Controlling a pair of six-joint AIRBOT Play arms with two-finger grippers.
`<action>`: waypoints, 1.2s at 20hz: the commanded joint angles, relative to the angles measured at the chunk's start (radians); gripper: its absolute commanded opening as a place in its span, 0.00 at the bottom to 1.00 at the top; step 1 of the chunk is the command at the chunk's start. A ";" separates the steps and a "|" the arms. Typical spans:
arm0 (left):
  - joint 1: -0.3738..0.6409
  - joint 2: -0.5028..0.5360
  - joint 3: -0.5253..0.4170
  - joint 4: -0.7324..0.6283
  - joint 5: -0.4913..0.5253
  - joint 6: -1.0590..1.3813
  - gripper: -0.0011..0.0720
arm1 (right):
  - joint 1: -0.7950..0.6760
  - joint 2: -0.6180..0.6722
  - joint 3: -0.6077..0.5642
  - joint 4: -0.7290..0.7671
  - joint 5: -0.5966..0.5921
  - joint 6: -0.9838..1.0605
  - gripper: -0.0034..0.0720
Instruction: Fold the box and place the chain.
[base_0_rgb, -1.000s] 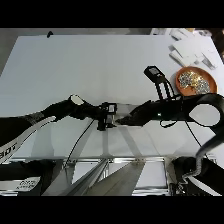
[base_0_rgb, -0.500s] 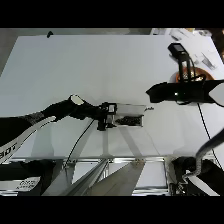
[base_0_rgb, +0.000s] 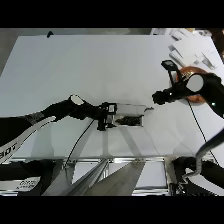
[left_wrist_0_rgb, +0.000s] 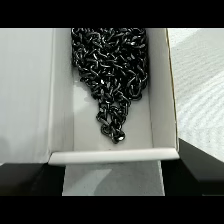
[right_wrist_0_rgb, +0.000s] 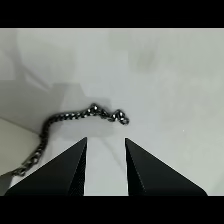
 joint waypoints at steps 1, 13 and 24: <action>0.001 0.001 0.000 0.000 0.000 0.000 0.44 | -0.004 -0.099 -0.023 -0.011 -0.036 -0.014 0.41; 0.001 0.001 0.000 0.000 0.000 0.000 0.44 | 0.065 -0.204 -0.034 -0.078 -0.097 -0.032 0.40; 0.001 0.001 0.000 0.000 0.000 0.000 0.44 | 0.064 -0.205 -0.063 -0.086 -0.091 -0.032 0.13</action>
